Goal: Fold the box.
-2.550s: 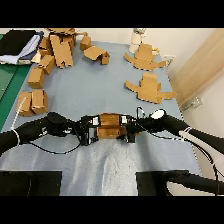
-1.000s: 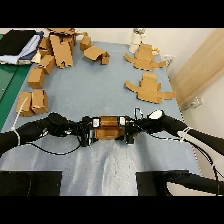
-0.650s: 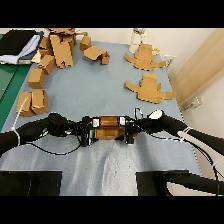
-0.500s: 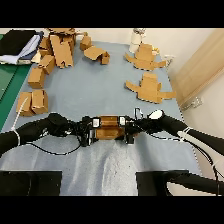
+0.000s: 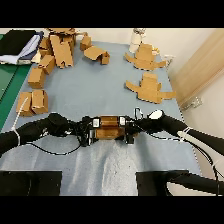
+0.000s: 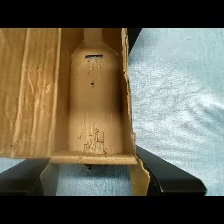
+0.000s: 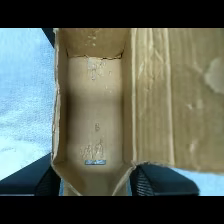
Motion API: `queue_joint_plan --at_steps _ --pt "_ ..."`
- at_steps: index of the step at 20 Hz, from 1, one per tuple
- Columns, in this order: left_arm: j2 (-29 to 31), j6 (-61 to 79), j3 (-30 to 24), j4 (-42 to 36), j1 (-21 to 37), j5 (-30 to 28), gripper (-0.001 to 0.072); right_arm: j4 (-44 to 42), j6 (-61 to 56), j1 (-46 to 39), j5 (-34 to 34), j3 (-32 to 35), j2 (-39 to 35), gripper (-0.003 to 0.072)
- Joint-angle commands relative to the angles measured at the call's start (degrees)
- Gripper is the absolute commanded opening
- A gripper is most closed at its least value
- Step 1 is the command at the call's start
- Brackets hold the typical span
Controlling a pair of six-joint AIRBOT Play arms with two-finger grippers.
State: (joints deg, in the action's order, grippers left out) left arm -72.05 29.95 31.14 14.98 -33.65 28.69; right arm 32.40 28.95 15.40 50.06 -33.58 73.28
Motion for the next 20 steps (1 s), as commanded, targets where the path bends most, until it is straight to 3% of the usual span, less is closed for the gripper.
queue_joint_plan --at_steps 1,7,10,14,20 --pt "0.0 0.0 0.0 0.0 0.0 0.0 0.0591 0.8 0.0 0.0 -0.7 0.0 0.0 0.0629" --pt "0.0 -2.8 0.2 0.0 0.0 -0.1 0.0591 0.8 0.0 0.1 -0.9 0.0 0.0 0.0629" --pt "0.0 -2.8 0.2 0.0 0.1 -0.1 0.0591 0.9 -0.7 0.0 -1.5 0.0 0.0 0.0671" --pt "0.0 -2.8 0.2 0.1 0.1 -0.1 0.0591 6.4 -9.4 0.0 -3.7 0.0 -2.0 0.0671" --pt "0.0 -2.8 0.2 0.1 0.1 -0.1 0.0591 9.5 -13.7 0.0 -3.5 -0.1 -6.0 0.0671"
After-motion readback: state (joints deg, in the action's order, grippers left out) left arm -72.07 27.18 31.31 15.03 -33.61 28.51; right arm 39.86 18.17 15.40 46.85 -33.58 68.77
